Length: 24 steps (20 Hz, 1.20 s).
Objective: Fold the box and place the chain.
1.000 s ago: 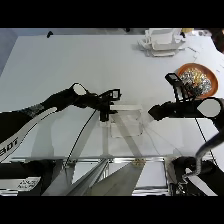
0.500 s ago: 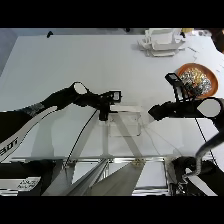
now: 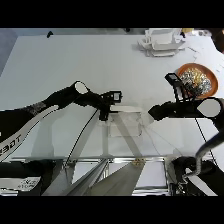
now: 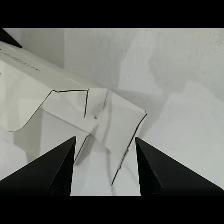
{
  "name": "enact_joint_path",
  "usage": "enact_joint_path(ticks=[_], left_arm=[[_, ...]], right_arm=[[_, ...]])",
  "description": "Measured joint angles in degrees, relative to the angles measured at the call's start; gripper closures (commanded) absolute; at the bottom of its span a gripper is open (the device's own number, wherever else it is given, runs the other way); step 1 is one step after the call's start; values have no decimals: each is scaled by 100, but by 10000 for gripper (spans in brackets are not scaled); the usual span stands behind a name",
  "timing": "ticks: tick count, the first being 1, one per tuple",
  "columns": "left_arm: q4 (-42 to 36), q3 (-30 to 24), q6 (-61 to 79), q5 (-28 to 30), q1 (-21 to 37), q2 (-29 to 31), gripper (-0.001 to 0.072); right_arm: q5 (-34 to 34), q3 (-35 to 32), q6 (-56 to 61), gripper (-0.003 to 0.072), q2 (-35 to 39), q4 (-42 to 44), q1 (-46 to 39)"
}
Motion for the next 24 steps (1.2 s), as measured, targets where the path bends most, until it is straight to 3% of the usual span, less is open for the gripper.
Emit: enact_joint_path(ticks=[4, 6, 8, 9, 17, 24], left_arm=[[20, 2, -2, -20, 0, -7, 699], [22, 2, -4, -24, 0, -7, 699], [26, 2, -4, -28, -2, -7, 699], [31, 2, -4, -28, -2, -7, 699], [35, 2, -9, -35, -2, -7, 699], [37, 2, -9, -37, -2, -7, 699]], right_arm=[[59, 0, -7, 310, 0, 35, 0], [199, 0, -101, 512, 0, 120, 0], [409, 0, -251, 644, 0, 208, 0], [505, 0, -297, 670, 2, 262, 0], [1224, -4, -1609, 670, 385, 767, 111], [1038, -243, -2977, 669, 411, 734, 1394]])
